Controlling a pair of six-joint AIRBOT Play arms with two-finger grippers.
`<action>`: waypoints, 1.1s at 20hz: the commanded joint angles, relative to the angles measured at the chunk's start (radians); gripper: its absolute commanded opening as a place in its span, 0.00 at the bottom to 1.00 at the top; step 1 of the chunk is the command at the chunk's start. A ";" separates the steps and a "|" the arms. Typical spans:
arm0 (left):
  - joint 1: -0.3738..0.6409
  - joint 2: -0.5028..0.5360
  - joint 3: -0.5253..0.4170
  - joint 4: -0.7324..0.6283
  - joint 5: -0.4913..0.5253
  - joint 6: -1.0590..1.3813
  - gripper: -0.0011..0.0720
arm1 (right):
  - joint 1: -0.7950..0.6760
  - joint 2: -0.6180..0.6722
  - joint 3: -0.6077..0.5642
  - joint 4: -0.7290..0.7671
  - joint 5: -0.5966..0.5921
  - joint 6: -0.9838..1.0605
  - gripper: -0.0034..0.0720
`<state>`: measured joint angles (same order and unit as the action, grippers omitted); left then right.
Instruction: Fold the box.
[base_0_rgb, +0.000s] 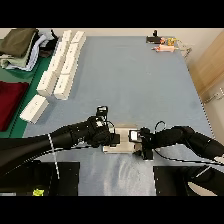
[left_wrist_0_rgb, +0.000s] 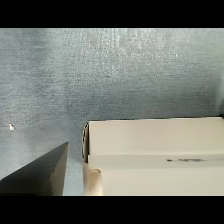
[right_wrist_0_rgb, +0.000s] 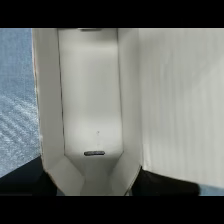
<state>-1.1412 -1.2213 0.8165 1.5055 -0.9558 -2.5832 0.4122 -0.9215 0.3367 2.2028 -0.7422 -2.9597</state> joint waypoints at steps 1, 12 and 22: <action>0.000 -0.001 0.001 -0.005 0.010 -0.002 0.66 | 0.000 0.000 0.001 0.000 0.000 0.000 0.72; -0.019 -0.001 0.001 -0.016 -0.006 -0.010 0.32 | 0.000 0.000 0.001 0.000 0.000 0.000 0.72; -0.025 -0.001 0.001 -0.026 -0.050 -0.027 0.03 | 0.000 0.000 0.001 0.000 0.000 0.000 0.72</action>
<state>-1.1625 -1.2217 0.8165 1.4895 -0.9943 -2.6080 0.4122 -0.9215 0.3367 2.2024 -0.7422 -2.9604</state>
